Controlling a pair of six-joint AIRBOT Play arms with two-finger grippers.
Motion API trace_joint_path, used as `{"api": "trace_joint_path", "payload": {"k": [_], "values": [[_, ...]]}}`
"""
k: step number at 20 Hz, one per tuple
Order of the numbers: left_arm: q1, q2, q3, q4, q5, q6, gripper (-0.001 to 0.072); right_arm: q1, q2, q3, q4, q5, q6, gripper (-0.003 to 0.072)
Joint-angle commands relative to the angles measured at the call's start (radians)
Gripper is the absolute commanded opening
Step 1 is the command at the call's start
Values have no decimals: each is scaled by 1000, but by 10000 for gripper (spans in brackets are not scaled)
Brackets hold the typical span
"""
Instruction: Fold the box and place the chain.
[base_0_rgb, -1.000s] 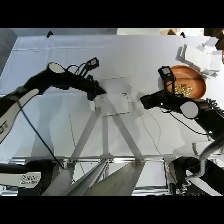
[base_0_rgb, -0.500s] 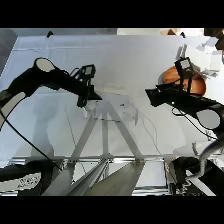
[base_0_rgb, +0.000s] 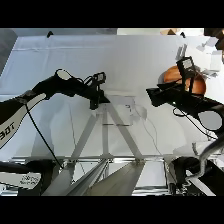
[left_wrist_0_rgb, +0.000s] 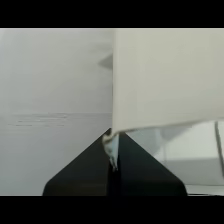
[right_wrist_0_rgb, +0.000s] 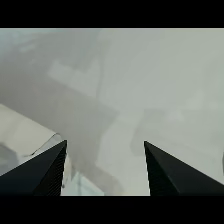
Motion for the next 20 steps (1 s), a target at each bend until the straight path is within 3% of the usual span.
{"api": "trace_joint_path", "payload": {"k": [1, 20], "values": [[-3, -24, -1, -88, 53, 87, 3, 1, 1, 1, -9, 0, 0, 537], [-13, -112, 0, -28, 102, 121, 4, 1, 1, 1, -9, 0, 0, 536]]}}
